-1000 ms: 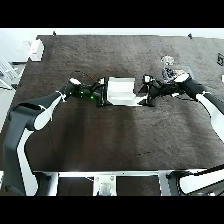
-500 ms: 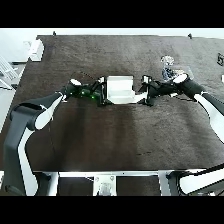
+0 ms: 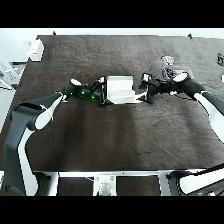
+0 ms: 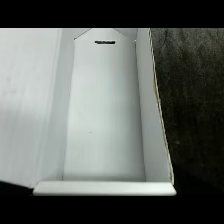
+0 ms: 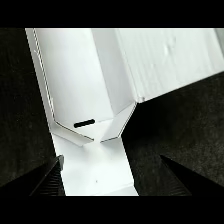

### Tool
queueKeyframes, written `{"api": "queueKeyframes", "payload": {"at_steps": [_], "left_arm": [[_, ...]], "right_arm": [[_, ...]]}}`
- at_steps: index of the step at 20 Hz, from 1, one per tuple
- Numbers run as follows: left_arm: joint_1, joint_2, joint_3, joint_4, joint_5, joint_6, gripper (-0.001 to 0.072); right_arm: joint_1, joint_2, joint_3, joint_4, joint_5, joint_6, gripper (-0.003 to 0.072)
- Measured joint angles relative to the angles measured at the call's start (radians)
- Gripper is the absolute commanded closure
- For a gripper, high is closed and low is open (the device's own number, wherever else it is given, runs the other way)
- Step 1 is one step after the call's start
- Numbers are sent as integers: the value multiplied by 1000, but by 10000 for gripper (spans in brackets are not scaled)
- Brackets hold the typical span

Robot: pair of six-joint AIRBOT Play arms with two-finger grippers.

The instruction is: Fold the box and place the chain.

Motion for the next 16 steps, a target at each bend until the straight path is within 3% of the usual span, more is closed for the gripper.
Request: {"api": "queueKeyframes", "payload": {"at_steps": [7,12,16], "left_arm": [[0,0,0,29,-13,0,236],[0,0,0,35,-15,0,236],[1,0,0,40,-19,0,236]], "right_arm": [[27,-33,9,8,19,-2,66],[41,-48,11,11,40,-17,327],[55,-50,11,23,43,-31,355]]}}
